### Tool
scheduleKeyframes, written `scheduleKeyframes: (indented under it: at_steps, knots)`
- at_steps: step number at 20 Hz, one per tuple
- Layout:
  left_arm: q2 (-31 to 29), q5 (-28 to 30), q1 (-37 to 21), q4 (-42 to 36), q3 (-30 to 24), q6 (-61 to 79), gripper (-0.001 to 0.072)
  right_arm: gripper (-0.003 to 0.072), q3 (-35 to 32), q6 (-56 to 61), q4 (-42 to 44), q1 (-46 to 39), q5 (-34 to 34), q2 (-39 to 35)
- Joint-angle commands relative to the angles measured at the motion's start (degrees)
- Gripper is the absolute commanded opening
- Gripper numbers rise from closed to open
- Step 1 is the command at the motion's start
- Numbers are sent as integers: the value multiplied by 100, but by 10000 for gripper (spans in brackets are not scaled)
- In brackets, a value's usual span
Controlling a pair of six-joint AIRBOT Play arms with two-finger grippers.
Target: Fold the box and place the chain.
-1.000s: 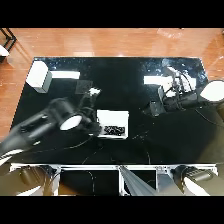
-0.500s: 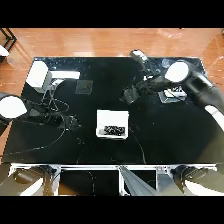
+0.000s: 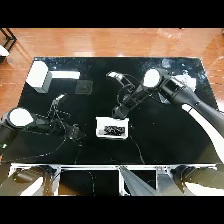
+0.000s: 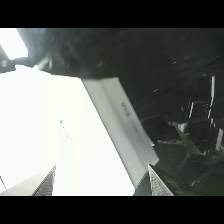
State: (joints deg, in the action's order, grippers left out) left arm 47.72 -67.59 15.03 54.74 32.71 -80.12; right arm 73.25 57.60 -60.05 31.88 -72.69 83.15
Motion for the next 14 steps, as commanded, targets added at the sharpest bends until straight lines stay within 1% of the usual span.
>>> scheduleKeyframes:
  at_steps: [1,3,7,11,14]
  knots:
    - [0,291,-20,-59,-90,42,569,703,11,-704,15,63,-240,26]
    - [22,332,-20,-59,-90,42,569,703,11,-992,28,105,-304,26]
    - [59,352,-20,-57,-90,42,569,703,11,-1226,7,122,-688,20]
    - [59,442,-20,-59,-90,39,569,703,11,-1211,2,177,-822,-39]
    - [59,452,-20,-59,-90,39,568,704,11,-800,-15,341,-925,-57]
